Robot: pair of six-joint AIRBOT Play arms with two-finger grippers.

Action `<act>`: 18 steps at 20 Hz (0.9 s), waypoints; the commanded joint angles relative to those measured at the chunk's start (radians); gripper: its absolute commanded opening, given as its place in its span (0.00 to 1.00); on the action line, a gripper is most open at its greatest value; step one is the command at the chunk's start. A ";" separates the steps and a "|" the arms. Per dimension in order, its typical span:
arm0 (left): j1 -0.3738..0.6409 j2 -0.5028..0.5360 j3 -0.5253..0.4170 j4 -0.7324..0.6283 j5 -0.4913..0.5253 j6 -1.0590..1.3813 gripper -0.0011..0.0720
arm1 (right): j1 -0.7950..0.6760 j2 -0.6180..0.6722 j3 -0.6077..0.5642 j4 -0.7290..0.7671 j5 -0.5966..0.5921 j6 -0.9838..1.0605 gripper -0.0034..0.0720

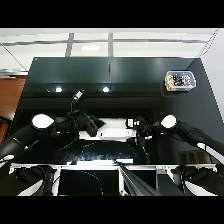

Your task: Fold the box and place the chain.

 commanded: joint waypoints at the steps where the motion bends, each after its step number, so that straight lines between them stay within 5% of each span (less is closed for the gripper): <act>1: -0.072 -0.061 -0.019 -0.151 0.314 0.125 0.05 | 0.000 0.000 -0.001 0.000 0.000 0.000 0.67; 6: -0.072 -0.182 -0.019 -0.091 0.121 0.125 0.05 | 0.000 0.000 -0.001 0.000 0.000 0.000 0.68; 9: -0.046 -0.173 -0.012 -0.022 0.120 0.125 0.05 | 0.000 0.000 -0.001 0.000 0.000 0.000 0.68; 13: 0.069 -0.031 0.019 0.163 0.105 0.122 0.05 | 0.000 0.000 -0.001 0.000 0.001 0.000 0.68; 18: 0.254 0.222 0.005 0.385 -0.110 0.113 0.07 | 0.000 0.000 -0.001 0.000 0.001 0.000 0.68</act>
